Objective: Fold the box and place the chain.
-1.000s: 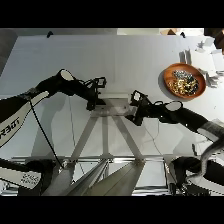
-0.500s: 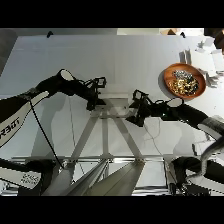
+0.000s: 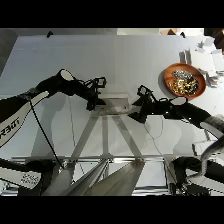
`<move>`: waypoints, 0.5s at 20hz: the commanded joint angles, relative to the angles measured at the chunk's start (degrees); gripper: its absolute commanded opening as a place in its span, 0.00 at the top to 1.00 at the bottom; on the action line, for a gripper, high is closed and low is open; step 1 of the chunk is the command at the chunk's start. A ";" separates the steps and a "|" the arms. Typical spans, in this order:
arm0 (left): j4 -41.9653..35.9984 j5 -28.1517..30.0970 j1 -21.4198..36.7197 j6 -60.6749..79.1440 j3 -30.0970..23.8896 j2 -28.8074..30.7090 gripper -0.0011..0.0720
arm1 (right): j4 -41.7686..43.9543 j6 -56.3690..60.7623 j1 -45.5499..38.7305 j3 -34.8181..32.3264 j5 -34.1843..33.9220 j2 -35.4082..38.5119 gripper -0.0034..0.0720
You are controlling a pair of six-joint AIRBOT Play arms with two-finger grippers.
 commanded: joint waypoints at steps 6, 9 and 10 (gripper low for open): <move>0.02 0.02 -0.02 0.02 -0.02 -0.04 0.97 | 14.78 -23.39 -0.20 0.76 2.56 -3.39 0.00; 0.02 0.04 -0.02 0.02 -0.02 -0.04 0.97 | 14.45 -24.24 -0.20 3.80 5.25 -6.93 0.00; 0.02 0.04 -0.02 0.02 -0.02 -0.04 0.97 | 14.12 -25.49 -0.20 4.85 6.82 -7.67 0.00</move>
